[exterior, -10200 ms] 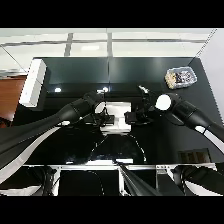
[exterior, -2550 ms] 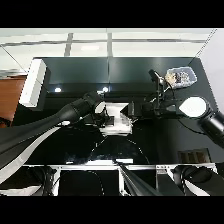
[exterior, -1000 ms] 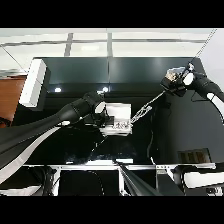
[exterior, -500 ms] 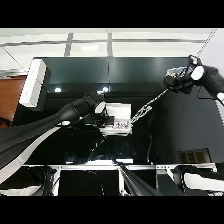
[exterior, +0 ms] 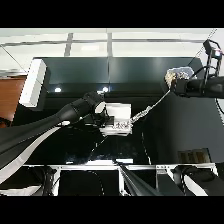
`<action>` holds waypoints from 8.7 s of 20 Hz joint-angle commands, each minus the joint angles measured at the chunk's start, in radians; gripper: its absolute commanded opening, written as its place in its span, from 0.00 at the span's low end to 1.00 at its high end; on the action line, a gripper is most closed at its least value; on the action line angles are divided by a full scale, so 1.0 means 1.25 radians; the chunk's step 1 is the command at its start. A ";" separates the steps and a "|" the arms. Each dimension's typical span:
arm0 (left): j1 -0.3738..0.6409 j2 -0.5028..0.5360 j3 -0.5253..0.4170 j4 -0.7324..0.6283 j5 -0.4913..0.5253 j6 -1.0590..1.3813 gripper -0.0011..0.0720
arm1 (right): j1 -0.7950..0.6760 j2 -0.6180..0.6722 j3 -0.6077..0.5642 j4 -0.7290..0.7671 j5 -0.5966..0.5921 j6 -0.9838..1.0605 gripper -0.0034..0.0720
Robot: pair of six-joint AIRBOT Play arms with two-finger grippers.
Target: Fold the box and place the chain.
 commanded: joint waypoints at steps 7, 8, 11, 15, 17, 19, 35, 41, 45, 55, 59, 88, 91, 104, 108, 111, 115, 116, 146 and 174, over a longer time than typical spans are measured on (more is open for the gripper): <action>0.001 0.000 0.001 0.000 -0.002 0.000 0.05 | 0.220 0.082 -0.008 0.256 -0.104 -0.014 0.07; 0.001 0.000 0.001 0.000 -0.003 0.000 0.05 | 0.229 0.079 -0.009 0.282 -0.113 -0.014 0.07; 0.001 0.000 0.001 0.000 -0.013 0.000 0.05 | 0.261 0.065 -0.009 0.329 -0.143 -0.015 0.07; 0.001 0.000 0.001 0.000 -0.019 0.000 0.05 | 0.270 0.062 -0.009 0.362 -0.198 -0.019 0.07; 0.001 0.000 0.001 0.000 -0.019 0.000 0.05 | 0.270 0.062 -0.009 0.362 -0.211 -0.019 0.07; 0.001 0.000 0.001 0.000 -0.019 0.000 0.05 | 0.270 0.062 -0.009 0.369 -0.222 -0.019 0.07; 0.001 0.000 0.001 0.000 -0.016 0.000 0.05 | 0.270 0.036 -0.034 0.360 -0.201 -0.055 0.07; 0.001 0.000 0.001 0.000 -0.013 0.000 0.05 | 0.272 -0.012 -0.161 0.356 -0.207 -0.038 0.07; 0.001 0.000 0.001 0.000 -0.014 0.000 0.05 | 0.271 -0.050 -0.188 0.344 -0.206 -0.054 0.42; 0.001 0.000 0.001 0.000 -0.016 0.000 0.05 | 0.132 -0.026 -0.331 0.273 -0.132 -0.643 0.98; 0.001 0.000 0.001 0.001 -0.015 0.000 0.05 | 0.132 -0.035 -0.420 0.263 -0.289 -1.110 0.98; 0.001 0.000 0.001 0.000 -0.017 0.000 0.05 | 0.144 -0.292 -0.421 0.641 -0.330 -1.580 0.98; 0.001 0.000 0.001 0.000 -0.017 0.000 0.05 | 0.149 -0.294 -0.421 0.639 -0.334 -1.580 0.98; 0.001 0.000 0.001 0.000 -0.017 0.000 0.05 | 0.165 -0.247 -0.417 0.536 -0.359 -1.371 0.07; 0.001 0.000 0.001 0.000 -0.016 0.000 0.05 | 0.165 -0.143 -0.404 0.404 -0.367 -1.120 0.07; 0.001 0.000 0.001 0.000 -0.017 0.000 0.05 | 0.165 -0.066 -0.381 0.305 -0.300 -0.914 0.07; 0.001 0.000 0.001 0.000 -0.016 0.000 0.05 | 0.165 0.027 -0.325 0.293 -0.205 -0.768 0.07; 0.001 0.000 0.001 0.000 -0.016 0.000 0.05 | 0.165 0.044 -0.303 0.294 -0.178 -0.742 0.07; -0.001 0.000 0.001 0.000 -0.016 0.000 0.05 | 0.119 -0.071 -0.181 0.307 -0.123 -0.562 0.70; -0.001 0.000 0.001 0.000 -0.016 0.000 0.05 | 0.172 -0.327 -0.343 0.541 -0.346 -1.530 0.67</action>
